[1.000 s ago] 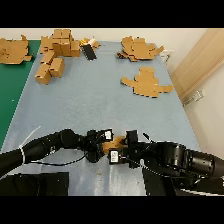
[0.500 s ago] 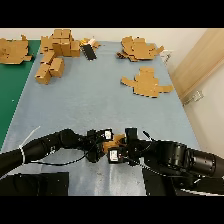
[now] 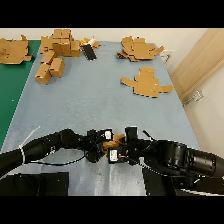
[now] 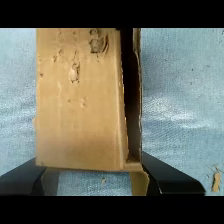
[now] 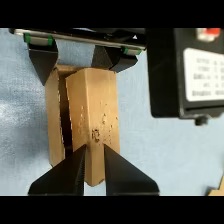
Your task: Fold the box.
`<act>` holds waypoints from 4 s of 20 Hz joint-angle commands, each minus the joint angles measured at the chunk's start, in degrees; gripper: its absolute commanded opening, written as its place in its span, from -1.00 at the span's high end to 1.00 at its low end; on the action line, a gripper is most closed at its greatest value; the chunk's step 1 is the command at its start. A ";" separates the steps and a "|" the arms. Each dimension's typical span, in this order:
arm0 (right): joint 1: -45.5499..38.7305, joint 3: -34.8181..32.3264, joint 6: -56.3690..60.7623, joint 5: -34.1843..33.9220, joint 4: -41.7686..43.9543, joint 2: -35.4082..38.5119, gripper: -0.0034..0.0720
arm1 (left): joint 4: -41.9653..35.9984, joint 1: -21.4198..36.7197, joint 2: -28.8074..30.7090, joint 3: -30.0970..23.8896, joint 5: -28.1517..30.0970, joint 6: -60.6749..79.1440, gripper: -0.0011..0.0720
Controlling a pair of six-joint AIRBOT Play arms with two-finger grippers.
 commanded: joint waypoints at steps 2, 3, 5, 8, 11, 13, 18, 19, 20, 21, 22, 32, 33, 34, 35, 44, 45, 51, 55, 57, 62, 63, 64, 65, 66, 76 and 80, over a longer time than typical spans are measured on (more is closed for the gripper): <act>0.00 -0.24 -0.39 0.02 4.20 -0.07 0.48 | 0.00 0.00 0.02 0.04 0.00 0.00 -0.47; 0.00 -0.48 -0.39 0.00 4.85 -0.07 0.49 | 0.00 0.00 0.02 0.04 0.00 0.00 -0.47; 0.00 -1.07 -0.39 0.02 5.62 -0.07 0.49 | 0.00 0.00 0.02 0.04 0.00 0.00 -0.47; 0.00 -1.73 -0.37 0.15 6.75 -0.07 0.50 | 0.00 0.00 0.02 0.04 0.00 0.00 -0.47; 0.00 -1.73 -0.37 0.17 7.98 -0.09 0.50 | 0.00 0.00 0.00 0.04 0.00 0.00 -0.47; 0.00 -1.73 -0.37 0.15 8.24 -0.76 0.50 | 0.02 0.00 0.02 0.04 0.00 0.00 -0.47; 0.00 -1.46 -0.37 -0.07 8.17 -1.97 0.49 | 0.00 0.00 0.02 0.04 0.00 0.00 -0.47; 0.00 -1.36 -0.37 -0.28 8.15 -1.11 0.40 | 0.00 0.00 0.02 0.04 0.00 0.00 -0.47; 0.00 -1.20 -0.35 -0.90 8.20 -0.02 0.13 | 0.02 0.00 0.02 0.02 -0.02 0.00 -0.47; 0.00 -1.09 -0.37 -1.92 8.17 1.40 -0.10 | 0.02 0.00 0.02 0.04 -0.02 0.00 -0.47; 0.00 -1.11 -0.35 -3.45 8.20 3.10 -0.11 | 0.00 0.00 0.02 0.02 0.00 0.00 -0.47; -0.61 -6.93 39.17 -2.29 34.86 22.16 0.92 | 0.02 0.00 0.02 0.02 0.00 0.00 -0.47; -1.25 -9.09 42.93 0.17 36.00 23.63 0.92 | 0.00 0.00 0.02 0.04 -0.02 0.00 -0.47; -2.10 -11.74 45.70 4.02 36.98 25.38 0.92 | 0.00 0.00 0.02 0.04 0.00 0.00 -0.47; -3.19 -14.27 47.71 8.70 38.69 26.95 0.92 | 0.00 0.00 0.02 0.04 0.00 0.00 -0.47; -15.87 -19.85 61.02 34.29 41.83 16.76 0.91 | 0.00 0.00 0.00 0.04 0.00 0.00 -0.47; -15.82 -19.80 61.94 34.62 41.88 14.58 0.91 | 0.00 0.00 0.00 0.04 0.00 0.00 -0.47; -13.97 -19.80 63.91 34.53 41.77 8.52 0.91 | 0.00 0.00 0.00 0.04 0.00 0.00 -0.47; -13.97 -19.80 63.76 34.53 41.13 7.43 0.91 | 0.00 0.00 0.02 0.04 0.00 0.00 -0.47; -13.97 -19.80 63.73 34.53 40.96 6.54 0.91 | 0.02 0.00 0.02 0.02 0.00 0.00 -0.47; -13.94 -19.80 63.73 34.51 40.96 5.18 0.91 | 0.02 0.00 0.00 0.04 0.00 0.00 -0.47; -13.94 -19.80 63.73 34.51 40.96 5.18 0.91 | 0.00 0.00 0.02 0.04 0.00 0.00 -0.47; -13.94 -19.80 63.73 34.51 40.92 5.16 0.91 | 0.02 0.00 0.02 0.04 0.00 0.00 -0.47; -13.94 -19.80 63.73 34.51 40.92 5.03 0.91 | 0.02 0.00 0.02 0.04 0.00 0.00 -0.47; -13.94 -19.80 63.73 34.47 40.92 4.92 0.91 | 0.02 0.00 0.02 0.04 0.00 0.00 -0.47; -13.94 -19.80 63.76 34.10 40.94 3.87 0.91 | 0.00 0.00 0.02 0.04 0.00 0.00 -0.47; -13.94 -19.80 63.76 34.07 40.94 3.87 0.91 | 0.00 0.00 0.00 0.04 0.00 0.00 -0.47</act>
